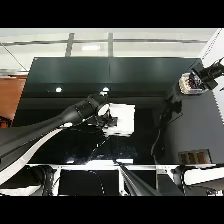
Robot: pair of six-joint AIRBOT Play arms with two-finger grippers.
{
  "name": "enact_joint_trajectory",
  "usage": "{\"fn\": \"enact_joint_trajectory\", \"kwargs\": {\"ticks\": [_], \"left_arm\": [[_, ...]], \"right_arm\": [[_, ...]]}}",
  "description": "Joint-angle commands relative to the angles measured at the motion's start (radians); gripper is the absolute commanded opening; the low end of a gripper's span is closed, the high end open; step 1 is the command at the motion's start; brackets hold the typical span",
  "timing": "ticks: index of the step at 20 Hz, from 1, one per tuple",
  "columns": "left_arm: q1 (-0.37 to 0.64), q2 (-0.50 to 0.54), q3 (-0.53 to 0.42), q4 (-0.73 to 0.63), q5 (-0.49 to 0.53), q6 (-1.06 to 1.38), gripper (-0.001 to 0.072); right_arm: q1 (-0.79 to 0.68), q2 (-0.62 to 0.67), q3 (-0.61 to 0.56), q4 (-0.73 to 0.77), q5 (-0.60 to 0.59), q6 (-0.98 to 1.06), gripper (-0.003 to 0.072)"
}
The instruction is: Fold the box and place the chain.
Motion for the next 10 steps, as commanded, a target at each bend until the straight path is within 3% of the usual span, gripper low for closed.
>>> {"fn": "enact_joint_trajectory", "kwargs": {"ticks": [1, 10], "left_arm": [[0.001, 0.000, 0.000, 0.001, 0.000, 0.001, 0.0026], [0.001, 0.000, 0.000, 0.001, 0.000, 0.001, 0.0026]], "right_arm": [[-0.018, -0.128, 0.137, 0.066, 0.082, 0.071, 0.0541], [-0.015, -0.212, 0.137, 0.107, 0.044, 0.084, 0.0540]]}}
